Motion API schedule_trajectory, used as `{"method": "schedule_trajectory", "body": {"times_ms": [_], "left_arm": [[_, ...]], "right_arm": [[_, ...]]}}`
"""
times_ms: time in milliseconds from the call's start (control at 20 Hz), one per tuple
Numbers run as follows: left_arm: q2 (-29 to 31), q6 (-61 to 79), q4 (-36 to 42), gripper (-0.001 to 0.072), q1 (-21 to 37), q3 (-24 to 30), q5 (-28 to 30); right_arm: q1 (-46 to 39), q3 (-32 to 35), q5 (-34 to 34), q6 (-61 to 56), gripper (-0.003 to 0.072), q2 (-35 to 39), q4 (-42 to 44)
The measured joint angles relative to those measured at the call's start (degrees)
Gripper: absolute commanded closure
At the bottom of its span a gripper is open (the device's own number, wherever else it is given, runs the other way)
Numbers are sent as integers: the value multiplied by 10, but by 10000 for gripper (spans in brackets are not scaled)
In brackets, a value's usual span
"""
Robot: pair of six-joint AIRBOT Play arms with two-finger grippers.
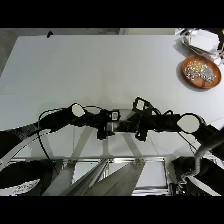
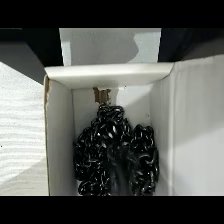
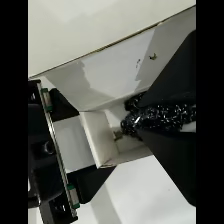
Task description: Fold the box and place the chain.
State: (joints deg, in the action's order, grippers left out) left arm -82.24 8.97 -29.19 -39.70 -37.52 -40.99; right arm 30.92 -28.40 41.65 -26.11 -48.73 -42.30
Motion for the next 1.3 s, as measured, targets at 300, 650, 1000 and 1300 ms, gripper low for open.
{"method": "schedule_trajectory", "body": {"times_ms": [300,650,1000,1300], "left_arm": [[0,0,0,397,0,0,0],[0,0,0,397,0,0,0],[0,0,0,397,0,0,0],[0,0,0,397,0,0,0]], "right_arm": [[-59,-129,150,-66,516,-10,-86],[-112,-255,184,-49,524,-113,-143],[-105,-271,220,-14,487,-226,-130],[-72,-273,280,-6,487,-236,-143]]}}
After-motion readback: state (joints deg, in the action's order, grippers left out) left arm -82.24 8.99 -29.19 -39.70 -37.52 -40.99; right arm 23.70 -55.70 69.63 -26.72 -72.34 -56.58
